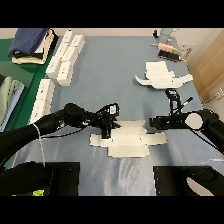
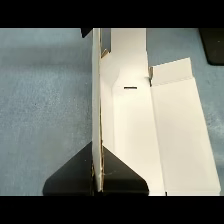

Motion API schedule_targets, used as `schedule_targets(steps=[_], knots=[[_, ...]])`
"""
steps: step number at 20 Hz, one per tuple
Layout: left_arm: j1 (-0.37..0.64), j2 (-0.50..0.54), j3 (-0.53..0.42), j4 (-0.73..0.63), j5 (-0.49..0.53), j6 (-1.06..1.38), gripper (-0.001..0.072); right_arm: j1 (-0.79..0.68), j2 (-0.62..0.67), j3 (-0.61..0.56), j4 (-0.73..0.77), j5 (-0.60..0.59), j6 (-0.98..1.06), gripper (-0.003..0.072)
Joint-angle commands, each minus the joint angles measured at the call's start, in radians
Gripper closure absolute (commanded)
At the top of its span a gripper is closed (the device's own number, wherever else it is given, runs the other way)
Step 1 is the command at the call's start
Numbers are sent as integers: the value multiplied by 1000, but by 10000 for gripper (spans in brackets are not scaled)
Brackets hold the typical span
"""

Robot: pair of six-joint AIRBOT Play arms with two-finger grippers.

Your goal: Fold the box.

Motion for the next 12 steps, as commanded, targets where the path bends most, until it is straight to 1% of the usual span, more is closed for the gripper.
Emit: schedule_targets(steps=[1, 3, 4, 6, 7, 9, 11, 12], knots=[[-5, 0, -3, 103, 3, -93, 695, 0, 1, 1, -30, -3, 24, 684], [-5, 7, -3, 110, 10, -102, 695, 0, 1, 2, -30, -3, 24, 684], [-5, 23, -3, 109, 39, -102, 695, 0, 2, 1, -29, -3, 24, 684], [-5, 83, -3, 110, 131, -82, 696, 0, 2, 2, -31, -6, 24, 683], [-5, 119, -3, 110, 155, -51, 696, 0, 2, 1, -35, -13, 27, 684], [-8, 166, -9, 94, 152, -39, 697, 0, 2, 2, -48, -43, 64, 683], [-22, 189, -25, 87, 163, 1, 698, 0, 2, 2, -52, -76, 77, 684], [-34, 193, -34, 67, 193, 35, 698, 0, 2, 2, -53, -91, 80, 684]])
